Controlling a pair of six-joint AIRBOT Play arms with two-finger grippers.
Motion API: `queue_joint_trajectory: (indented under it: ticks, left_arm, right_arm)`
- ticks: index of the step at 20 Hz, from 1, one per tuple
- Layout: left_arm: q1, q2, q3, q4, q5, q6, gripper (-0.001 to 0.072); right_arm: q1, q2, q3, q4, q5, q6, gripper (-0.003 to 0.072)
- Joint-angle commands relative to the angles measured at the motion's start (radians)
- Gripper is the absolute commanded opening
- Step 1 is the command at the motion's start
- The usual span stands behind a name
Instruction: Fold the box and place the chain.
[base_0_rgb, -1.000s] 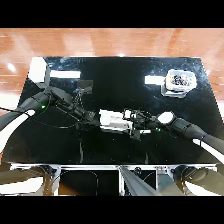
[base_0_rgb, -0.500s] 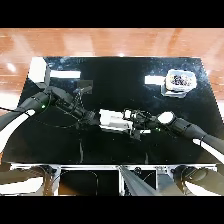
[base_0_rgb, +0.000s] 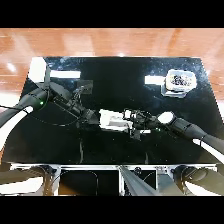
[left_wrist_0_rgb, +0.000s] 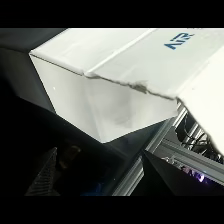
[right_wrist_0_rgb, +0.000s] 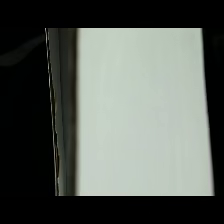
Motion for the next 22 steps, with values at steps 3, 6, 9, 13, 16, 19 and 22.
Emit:
queue_joint_trajectory:
  ticks: [3,6,9,13,16,19,22]
  left_arm:
    - [-0.019,0.0,0.004,0.003,-0.099,0.002,0.0633]
    - [-0.074,0.0,0.004,0.003,-0.171,0.002,0.0631]
    - [-0.125,0.006,0.003,0.022,-0.233,-0.009,0.0619]
    - [-0.148,0.072,0.001,0.117,-0.33,-0.087,0.0619]
    - [-0.171,0.114,0.001,0.228,-0.356,-0.135,0.0619]
    - [-0.205,0.123,-0.024,0.271,-0.375,-0.161,0.0619]
    - [-0.252,0.144,-0.069,0.27,-0.447,-0.175,0.0619]
  right_arm:
    - [0.001,0.0,0.0,0.0,0.001,0.0,0.0441]
    - [0.001,0.0,0.0,0.0,0.001,0.0,0.0441]
    - [0.001,0.0,0.0,0.0,0.0,0.0,0.0441]
    - [0.001,0.0,0.0,0.0,0.001,0.0,0.0441]
    - [0.001,0.0,0.0,0.0,0.0,0.0,0.0441]
    - [0.001,0.0,0.0,0.0,0.0,0.0,0.0441]
    - [0.001,0.0,0.0,0.0,0.0,0.0,0.0441]
